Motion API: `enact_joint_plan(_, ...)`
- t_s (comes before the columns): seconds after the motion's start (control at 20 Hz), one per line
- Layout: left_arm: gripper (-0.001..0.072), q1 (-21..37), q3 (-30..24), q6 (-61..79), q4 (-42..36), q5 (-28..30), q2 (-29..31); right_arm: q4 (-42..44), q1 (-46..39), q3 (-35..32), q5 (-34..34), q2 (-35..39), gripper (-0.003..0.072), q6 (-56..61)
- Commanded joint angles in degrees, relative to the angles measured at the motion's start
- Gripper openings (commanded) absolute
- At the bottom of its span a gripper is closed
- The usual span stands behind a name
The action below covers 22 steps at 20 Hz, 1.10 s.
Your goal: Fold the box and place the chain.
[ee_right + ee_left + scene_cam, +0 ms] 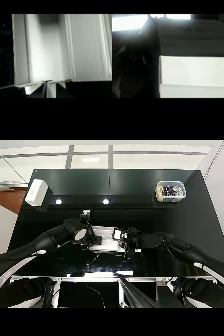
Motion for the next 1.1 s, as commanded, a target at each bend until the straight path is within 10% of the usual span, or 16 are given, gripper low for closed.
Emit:
enact_joint_plan(0.0,0.0031,0.02,0.00,-0.11,-0.31,0.07,-0.04,0.39,1.75,0.07,1.55,-0.07,0.0129,1.16)
enact_joint_plan(1.05,0.0031,0.02,0.00,-0.07,-0.63,0.02,-0.04,0.87,2.54,0.07,6.80,-1.79,0.0128,4.37)
